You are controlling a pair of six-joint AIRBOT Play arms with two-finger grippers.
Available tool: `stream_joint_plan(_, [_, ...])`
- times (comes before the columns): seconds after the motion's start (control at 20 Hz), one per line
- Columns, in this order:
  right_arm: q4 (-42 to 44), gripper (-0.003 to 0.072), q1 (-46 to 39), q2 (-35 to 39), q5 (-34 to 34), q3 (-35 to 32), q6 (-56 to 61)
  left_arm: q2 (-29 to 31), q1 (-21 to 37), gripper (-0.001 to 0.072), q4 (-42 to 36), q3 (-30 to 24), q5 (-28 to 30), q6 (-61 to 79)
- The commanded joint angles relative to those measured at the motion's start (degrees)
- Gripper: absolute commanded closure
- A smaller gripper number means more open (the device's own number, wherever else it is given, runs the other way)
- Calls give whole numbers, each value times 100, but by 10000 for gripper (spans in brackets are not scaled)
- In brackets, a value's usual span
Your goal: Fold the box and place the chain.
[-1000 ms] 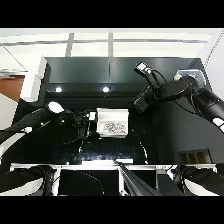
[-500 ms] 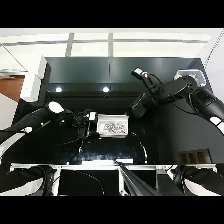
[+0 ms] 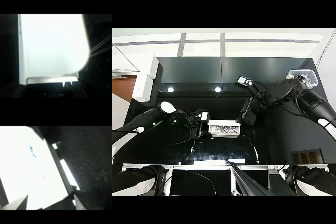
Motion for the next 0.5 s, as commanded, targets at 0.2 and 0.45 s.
stream_joint_plan(0.2, [-299, -12, 332, -20, -48, 9, -297, -2, 4, 313, 0, 4, 7, 0])
stream_joint_plan(0.45, [-271, -11, 337, 98, -476, 197, -15, -2, 4, 313, 0, 4, 7, 0])
